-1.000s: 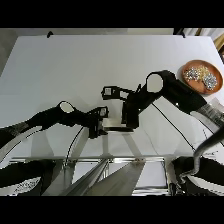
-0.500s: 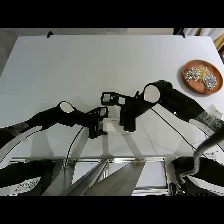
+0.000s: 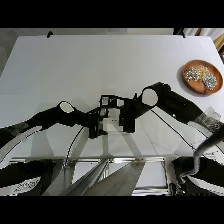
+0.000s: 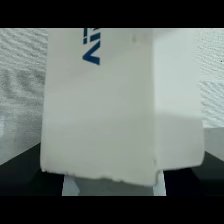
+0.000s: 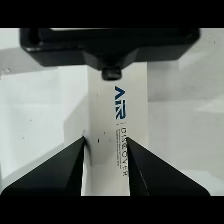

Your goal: Fold the box and place the chain.

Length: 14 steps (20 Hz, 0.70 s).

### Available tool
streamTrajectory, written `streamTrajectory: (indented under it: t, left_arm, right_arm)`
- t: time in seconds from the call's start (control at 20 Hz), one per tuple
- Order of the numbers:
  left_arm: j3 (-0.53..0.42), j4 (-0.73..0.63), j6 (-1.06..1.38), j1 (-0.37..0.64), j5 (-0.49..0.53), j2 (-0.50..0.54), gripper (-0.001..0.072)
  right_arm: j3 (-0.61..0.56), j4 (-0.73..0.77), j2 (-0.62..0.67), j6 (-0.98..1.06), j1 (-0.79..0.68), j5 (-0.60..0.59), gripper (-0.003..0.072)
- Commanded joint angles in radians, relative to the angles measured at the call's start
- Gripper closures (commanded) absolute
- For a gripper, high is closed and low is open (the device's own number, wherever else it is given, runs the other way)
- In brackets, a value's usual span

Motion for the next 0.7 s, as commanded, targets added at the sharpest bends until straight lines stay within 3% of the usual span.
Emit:
streamTrajectory:
  t: [0.0, 0.65]
  left_arm:
    - [0.0, 0.0, 0.001, 0.0, 0.0, 0.0, 0.0435]
    - [0.0, 0.0, 0.001, 0.0, 0.0, 0.0, 0.0435]
  right_arm:
    - [-0.005, -0.018, 0.0, 0.009, 0.003, -0.025, 0.045]
    - [-0.079, -0.052, 0.025, 0.036, 0.018, -0.15, 0.045]
